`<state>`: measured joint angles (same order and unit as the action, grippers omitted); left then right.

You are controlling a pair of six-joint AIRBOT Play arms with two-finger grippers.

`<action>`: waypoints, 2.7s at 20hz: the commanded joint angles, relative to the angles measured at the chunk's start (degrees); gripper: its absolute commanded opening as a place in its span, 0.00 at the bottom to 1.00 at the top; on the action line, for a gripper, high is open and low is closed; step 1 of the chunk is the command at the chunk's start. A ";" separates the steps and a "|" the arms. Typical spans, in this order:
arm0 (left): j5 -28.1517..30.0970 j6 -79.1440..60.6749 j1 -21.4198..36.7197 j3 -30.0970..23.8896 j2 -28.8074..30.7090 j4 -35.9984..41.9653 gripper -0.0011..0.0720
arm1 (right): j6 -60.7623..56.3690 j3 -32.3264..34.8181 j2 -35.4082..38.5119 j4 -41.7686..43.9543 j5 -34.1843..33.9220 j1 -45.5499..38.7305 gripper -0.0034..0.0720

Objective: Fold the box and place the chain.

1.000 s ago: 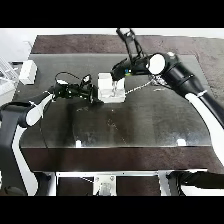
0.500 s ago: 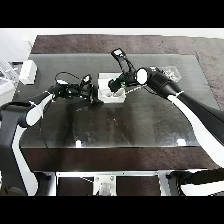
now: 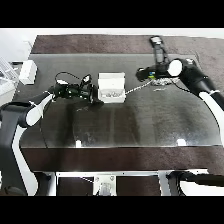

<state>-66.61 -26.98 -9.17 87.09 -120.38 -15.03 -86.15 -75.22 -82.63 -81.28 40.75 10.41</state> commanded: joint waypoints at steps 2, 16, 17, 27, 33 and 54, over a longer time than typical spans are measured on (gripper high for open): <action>0.07 -0.02 0.04 -0.02 0.00 0.00 0.73 | -7.04 10.40 0.92 0.33 -8.04 -8.85 0.78; 0.17 -0.02 0.04 -0.02 0.00 0.00 0.73 | -6.40 12.33 -12.63 15.37 -26.86 -7.74 0.79; 0.17 -0.02 0.04 -0.02 0.00 0.00 0.73 | -6.40 10.64 -13.99 15.39 -26.86 -7.23 0.79; 0.15 0.00 0.04 -0.02 0.00 0.00 0.73 | -6.45 1.73 -21.97 19.78 -28.83 -6.56 0.44; 0.13 -0.02 0.04 -0.02 0.00 0.02 0.73 | -6.40 1.75 -16.28 19.74 -28.98 -5.75 0.05; 0.13 -0.02 0.04 -0.02 0.00 0.02 0.73 | -3.85 2.03 18.56 5.14 -28.72 17.46 0.05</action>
<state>-66.48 -26.98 -9.17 87.09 -120.38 -14.98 -90.96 -73.36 -64.75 -75.85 12.05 25.21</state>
